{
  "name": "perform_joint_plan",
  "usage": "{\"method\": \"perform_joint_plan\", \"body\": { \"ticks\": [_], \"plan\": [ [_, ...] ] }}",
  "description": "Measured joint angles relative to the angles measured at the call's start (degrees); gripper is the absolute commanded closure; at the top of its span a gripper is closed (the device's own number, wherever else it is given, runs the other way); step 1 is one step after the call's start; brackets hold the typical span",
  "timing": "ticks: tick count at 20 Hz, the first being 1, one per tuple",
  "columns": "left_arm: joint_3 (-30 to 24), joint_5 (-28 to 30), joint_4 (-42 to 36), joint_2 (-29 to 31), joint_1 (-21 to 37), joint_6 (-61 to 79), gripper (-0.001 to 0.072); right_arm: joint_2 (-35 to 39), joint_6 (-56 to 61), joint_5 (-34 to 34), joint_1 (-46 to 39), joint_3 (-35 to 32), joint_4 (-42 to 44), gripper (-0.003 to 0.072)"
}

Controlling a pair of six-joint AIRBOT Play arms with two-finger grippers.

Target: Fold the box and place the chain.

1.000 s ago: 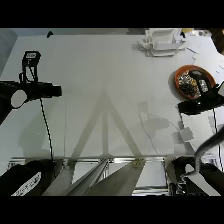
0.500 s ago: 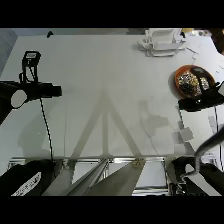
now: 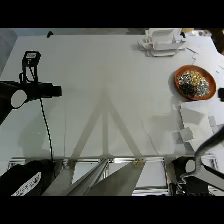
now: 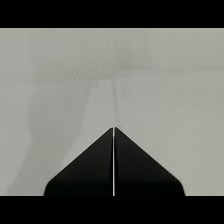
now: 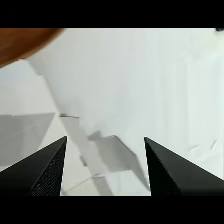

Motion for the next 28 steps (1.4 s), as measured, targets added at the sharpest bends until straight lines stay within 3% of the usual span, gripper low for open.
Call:
{"method": "perform_joint_plan", "body": {
  "ticks": [7,14,21,23,24,28],
  "plan": [
    [0.00,0.00,0.00,0.00,0.00,0.00,0.0698,-6.84,-11.82,1.07,-12.50,2.05,-1.42,0.0143],
    [0.00,0.00,0.00,0.00,0.00,0.00,0.0698,-10.95,-24.68,4.44,-14.38,2.25,4.79,0.0163],
    [0.00,0.00,0.00,0.00,0.00,0.00,0.0698,-11.67,-29.81,7.96,-15.15,2.08,7.76,0.0172],
    [0.00,0.00,0.00,0.00,0.00,0.00,0.0698,-11.69,-30.38,8.90,-16.20,1.44,7.67,0.0191],
    [0.00,0.00,0.00,0.00,0.00,0.00,0.0698,-11.69,-30.67,9.05,-16.96,1.05,7.21,0.0250],
    [0.00,0.00,0.00,0.00,0.00,0.00,0.0698,-11.80,-30.47,7.89,-19.37,0.24,6.27,0.0346]
  ]
}}
